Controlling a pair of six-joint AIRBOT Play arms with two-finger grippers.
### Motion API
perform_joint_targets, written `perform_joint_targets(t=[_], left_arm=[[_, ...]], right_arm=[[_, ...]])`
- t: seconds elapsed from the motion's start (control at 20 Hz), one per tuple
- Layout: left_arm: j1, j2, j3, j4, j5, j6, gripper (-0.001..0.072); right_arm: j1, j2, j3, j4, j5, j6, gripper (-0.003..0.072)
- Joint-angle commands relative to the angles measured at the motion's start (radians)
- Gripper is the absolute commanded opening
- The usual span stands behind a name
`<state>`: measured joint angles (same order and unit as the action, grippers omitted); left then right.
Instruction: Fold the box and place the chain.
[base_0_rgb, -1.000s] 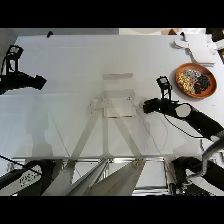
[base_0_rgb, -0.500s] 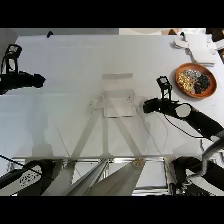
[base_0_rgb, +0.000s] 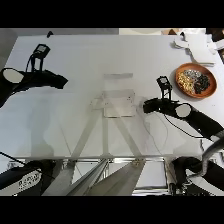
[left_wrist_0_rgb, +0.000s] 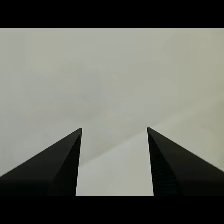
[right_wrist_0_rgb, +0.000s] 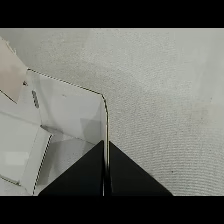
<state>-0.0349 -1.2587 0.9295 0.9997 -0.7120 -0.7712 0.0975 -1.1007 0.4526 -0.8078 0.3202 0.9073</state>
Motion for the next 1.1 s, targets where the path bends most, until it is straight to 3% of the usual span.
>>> perform_joint_targets(t=[0.0,0.05,0.1,0.3,0.4,0.5,0.95,1.05], left_arm=[[-0.06,-0.09,0.129,-0.034,-0.194,0.013,0.0556],[-0.06,-0.137,0.192,-0.07,-0.288,0.035,0.0622],[-0.061,-0.183,0.252,-0.121,-0.383,0.083,0.0645],[-0.067,-0.297,0.358,-0.422,-0.557,0.346,0.0646],[-0.076,-0.346,0.359,-0.537,-0.566,0.435,0.069],[-0.095,-0.396,0.36,-0.571,-0.568,0.436,0.0694],[-0.203,-0.484,0.36,-0.554,-0.545,0.484,0.0693],[-0.223,-0.485,0.36,-0.512,-0.5,0.484,0.0693]], right_arm=[[0.001,0.0,0.0,0.0,0.0,0.0,0.0012],[0.001,0.0,0.0,0.0,0.0,0.0,0.0012],[0.001,0.0,0.0,0.0,0.0,0.0,0.0012],[0.001,0.0,0.0,0.0,0.0,0.0,0.0012],[0.001,0.0,0.0,0.0,0.0,0.0,0.0012],[0.001,0.0,0.0,0.0,0.0,0.0,0.0012],[0.001,0.0,0.0,0.0,0.0,0.0,0.0012],[0.001,0.0,0.0,0.0,0.0,0.0,0.0012]])
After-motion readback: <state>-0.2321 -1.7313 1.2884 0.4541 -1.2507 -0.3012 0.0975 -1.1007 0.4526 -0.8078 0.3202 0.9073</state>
